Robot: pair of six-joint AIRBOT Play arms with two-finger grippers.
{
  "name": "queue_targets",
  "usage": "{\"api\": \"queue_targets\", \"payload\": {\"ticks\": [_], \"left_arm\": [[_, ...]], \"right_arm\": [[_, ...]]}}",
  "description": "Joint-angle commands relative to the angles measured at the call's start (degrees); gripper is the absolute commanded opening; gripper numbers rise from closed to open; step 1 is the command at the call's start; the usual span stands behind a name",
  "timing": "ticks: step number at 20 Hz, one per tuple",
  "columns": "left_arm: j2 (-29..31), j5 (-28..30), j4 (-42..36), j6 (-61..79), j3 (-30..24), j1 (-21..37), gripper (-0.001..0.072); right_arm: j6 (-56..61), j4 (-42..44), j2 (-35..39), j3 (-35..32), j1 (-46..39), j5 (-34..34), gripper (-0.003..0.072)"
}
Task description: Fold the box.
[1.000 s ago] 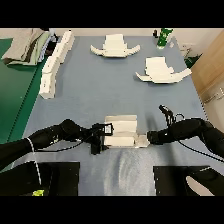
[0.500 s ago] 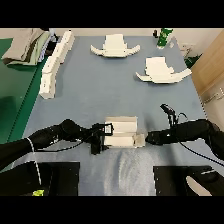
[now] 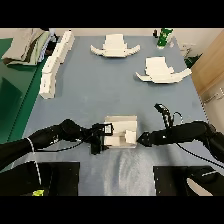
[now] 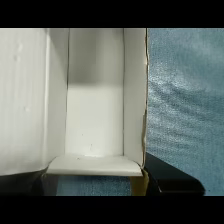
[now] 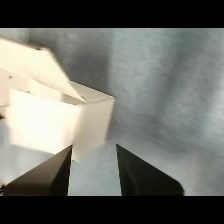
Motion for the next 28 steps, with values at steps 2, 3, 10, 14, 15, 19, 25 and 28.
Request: {"api": "queue_targets", "payload": {"ticks": [2, 3, 10, 14, 15, 19, 25, 28], "left_arm": [[0.0, 0.0, 0.0, 0.0, 0.0, 0.0, 0.0468], [0.0, 0.0, 0.0, 0.0, 0.0, 0.0, 0.0468], [0.0, 0.0, 0.0, 0.0, 0.0, 0.0, 0.0468], [0.0, 0.0, 0.0, 0.0, 0.0, 0.0, 0.0468], [0.0, 0.0, 0.0, 0.0, 0.0, 0.0, 0.0468], [0.0, 0.0, 0.0, 0.0, 0.0, 0.0, 0.0468], [0.0, 0.0, 0.0, 0.0, 0.0, 0.0, 0.0468], [0.0, 0.0, 0.0, 0.0, 0.0, 0.0, 0.0468]], "right_arm": [[1.9, -1.2, 0.0, 2.4, 1.6, 1.3, 0.0427], [2.1, -1.2, 0.0, 2.6, 1.6, 1.2, 0.0427], [4.0, -1.2, -4.4, 3.0, 1.7, 1.4, 0.0425], [10.0, -6.1, -6.8, 7.3, 5.7, 1.7, 0.0421], [15.0, -10.4, -7.5, 8.7, 8.3, 1.9, 0.0421], [39.0, -30.1, -11.1, 13.8, 22.2, 1.1, 0.0401], [63.0, -49.5, -24.6, 24.2, 37.0, -12.5, 0.0401], [67.4, -49.6, -29.8, 28.1, 38.8, -13.9, 0.0401]]}}
